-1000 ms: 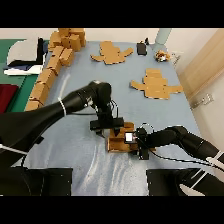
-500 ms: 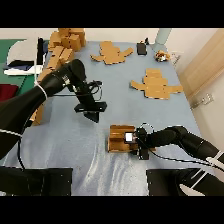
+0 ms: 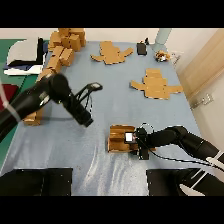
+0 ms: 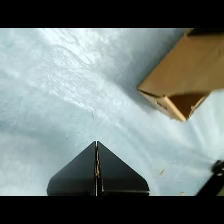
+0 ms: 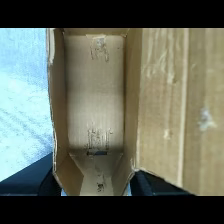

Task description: Fold the box.

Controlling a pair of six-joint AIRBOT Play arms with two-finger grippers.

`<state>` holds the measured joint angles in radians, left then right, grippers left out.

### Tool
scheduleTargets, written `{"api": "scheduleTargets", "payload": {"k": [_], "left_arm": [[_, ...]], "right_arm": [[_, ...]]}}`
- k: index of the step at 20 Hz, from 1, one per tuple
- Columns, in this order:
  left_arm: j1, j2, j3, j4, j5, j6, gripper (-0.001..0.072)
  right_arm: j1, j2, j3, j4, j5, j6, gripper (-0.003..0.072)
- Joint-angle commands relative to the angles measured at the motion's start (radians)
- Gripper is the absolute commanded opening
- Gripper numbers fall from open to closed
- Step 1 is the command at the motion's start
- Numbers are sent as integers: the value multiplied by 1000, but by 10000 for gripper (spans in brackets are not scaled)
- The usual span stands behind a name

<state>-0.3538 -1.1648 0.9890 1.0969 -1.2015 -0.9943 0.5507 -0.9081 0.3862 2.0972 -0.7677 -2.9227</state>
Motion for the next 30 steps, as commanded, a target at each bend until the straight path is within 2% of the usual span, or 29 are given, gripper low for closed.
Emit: {"api": "scheduleTargets", "payload": {"k": [1, 4, 5, 6, 8, 10, 12, 17, 21, 26, 30], "left_arm": [[-64, 206, -269, -5, 206, 216, 14], [-121, 291, -417, -44, 366, 400, 19], [-127, 294, -447, -90, 410, 495, 254], [-134, 290, -476, -154, 474, 610, 672], [-150, 269, -512, -337, 546, 812, 689], [-164, 219, -517, -496, 541, 1008, 690], [-176, 165, -517, -576, 542, 1164, 689], [-177, 86, -517, -632, 571, 1190, 689], [-179, 67, -517, -675, 595, 1212, 690], [-234, 64, -517, -675, 599, 1216, 689], [-254, 20, -516, -699, 617, 1239, 689]], "right_arm": [[0, 0, 1, 0, 0, 1, 511], [0, 0, 1, 0, 0, 0, 511], [0, 0, 1, 0, 0, 0, 511], [0, 0, 1, 0, 0, 0, 511], [0, 0, 1, 0, 0, 0, 511], [0, 0, 1, 0, 0, 0, 511], [0, 0, 1, 1, 0, 0, 511], [0, 0, 1, 0, 0, 0, 511], [0, 0, 1, 0, 0, 0, 511], [0, 0, 1, 0, 0, 0, 511], [0, 0, 1, 0, 0, 0, 511]]}}
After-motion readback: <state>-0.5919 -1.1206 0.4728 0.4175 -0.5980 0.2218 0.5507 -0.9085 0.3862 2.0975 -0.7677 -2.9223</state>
